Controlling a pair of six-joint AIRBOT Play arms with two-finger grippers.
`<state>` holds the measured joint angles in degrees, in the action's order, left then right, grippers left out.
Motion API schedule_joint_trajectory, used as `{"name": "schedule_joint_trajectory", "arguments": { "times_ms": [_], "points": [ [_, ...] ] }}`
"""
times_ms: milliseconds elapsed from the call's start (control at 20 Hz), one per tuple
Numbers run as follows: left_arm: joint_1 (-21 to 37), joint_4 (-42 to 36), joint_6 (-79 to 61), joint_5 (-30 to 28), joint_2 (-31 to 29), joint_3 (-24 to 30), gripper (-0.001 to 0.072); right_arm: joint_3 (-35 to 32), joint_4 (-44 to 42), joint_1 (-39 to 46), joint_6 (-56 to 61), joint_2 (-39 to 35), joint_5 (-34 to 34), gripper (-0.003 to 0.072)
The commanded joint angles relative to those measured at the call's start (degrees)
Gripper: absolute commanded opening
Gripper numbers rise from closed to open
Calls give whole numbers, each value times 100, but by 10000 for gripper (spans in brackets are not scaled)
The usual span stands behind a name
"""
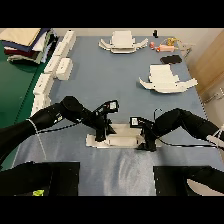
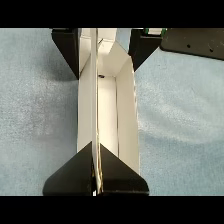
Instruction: Fold the box.
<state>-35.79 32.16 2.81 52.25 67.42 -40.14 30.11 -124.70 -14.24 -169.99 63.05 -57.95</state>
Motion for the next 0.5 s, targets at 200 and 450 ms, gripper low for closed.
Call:
{"name": "schedule_joint_trajectory", "arguments": {
  "times_ms": [200, 450],
  "points": [
    [7, -4, 4, -17, -2, -4, 15, -4, 37, -7, 118, 44, 76, 716],
    [7, -4, 4, -17, -2, -4, 15, 4, 28, -7, 118, 42, 343, 716]
  ]
}}
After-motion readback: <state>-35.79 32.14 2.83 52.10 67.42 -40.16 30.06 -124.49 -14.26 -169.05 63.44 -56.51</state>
